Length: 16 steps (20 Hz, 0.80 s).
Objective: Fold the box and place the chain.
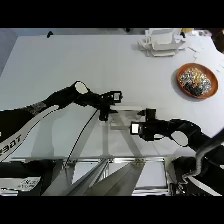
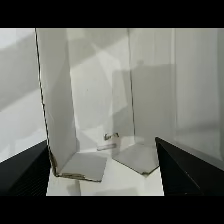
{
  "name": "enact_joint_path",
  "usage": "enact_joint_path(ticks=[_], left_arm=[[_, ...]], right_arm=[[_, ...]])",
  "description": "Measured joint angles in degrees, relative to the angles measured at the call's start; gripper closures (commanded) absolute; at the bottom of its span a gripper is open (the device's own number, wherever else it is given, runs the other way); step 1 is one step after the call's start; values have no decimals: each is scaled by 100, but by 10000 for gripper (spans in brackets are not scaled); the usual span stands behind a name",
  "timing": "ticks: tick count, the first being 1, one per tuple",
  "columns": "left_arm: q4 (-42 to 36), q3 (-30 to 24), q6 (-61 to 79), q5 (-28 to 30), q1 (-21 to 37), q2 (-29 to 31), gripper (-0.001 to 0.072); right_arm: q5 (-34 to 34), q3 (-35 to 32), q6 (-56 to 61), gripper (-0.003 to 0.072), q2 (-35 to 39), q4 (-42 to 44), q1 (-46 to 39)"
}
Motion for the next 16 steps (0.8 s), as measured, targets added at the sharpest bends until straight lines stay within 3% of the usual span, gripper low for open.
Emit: enact_joint_path(ticks=[12, 16], left_arm=[[2, 0, 2, -11, 0, 0, 699], [2, 0, 2, -11, 0, 0, 699]], right_arm=[[149, 9, -498, -10, -162, 800, -730], [378, 66, -1316, -9, -339, 1655, -1176]])
